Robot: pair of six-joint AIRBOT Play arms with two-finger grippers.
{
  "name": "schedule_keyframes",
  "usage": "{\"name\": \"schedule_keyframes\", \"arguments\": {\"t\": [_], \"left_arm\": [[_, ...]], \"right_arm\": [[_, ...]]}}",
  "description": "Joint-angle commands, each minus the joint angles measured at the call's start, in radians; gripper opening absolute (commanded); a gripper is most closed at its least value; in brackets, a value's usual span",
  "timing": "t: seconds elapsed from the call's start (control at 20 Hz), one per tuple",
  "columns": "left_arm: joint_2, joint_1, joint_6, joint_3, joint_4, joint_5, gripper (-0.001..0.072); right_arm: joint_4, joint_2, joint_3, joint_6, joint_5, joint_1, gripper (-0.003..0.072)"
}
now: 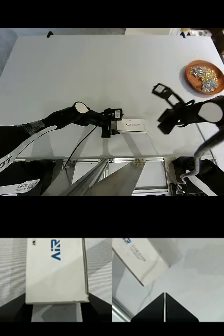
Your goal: Fold the box and place the chain.
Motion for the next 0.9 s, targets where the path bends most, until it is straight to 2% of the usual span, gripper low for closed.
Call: {"name": "schedule_keyframes", "arguments": {"t": [0.0, 0.05, 0.2, 0.35, 0.5, 0.85], "left_arm": [[0.000, 0.001, 0.002, 0.000, 0.001, 0.001, 0.0274], [0.000, 0.001, 0.002, 0.000, 0.001, 0.000, 0.0274], [0.000, 0.001, 0.002, 0.000, 0.001, 0.001, 0.0274], [0.000, 0.001, 0.002, 0.000, 0.001, 0.001, 0.0274], [0.000, 0.001, 0.002, 0.000, 0.001, 0.000, 0.0274], [0.000, 0.000, 0.003, 0.000, -0.003, 0.007, 0.0272]], "right_arm": [[-0.157, -0.019, 0.039, 0.115, 0.214, -0.185, 0.0017], [-0.171, -0.037, 0.039, 0.116, 0.256, -0.266, 0.0017], [-0.152, -0.085, 0.039, 0.128, 0.223, -0.475, 0.0019], [-0.151, -0.107, 0.039, 0.204, 0.225, -0.606, 0.0020], [-0.153, -0.106, 0.039, 0.220, 0.228, -0.654, 0.0020], [-0.154, -0.106, 0.039, 0.220, 0.228, -0.655, 0.0020]]}}
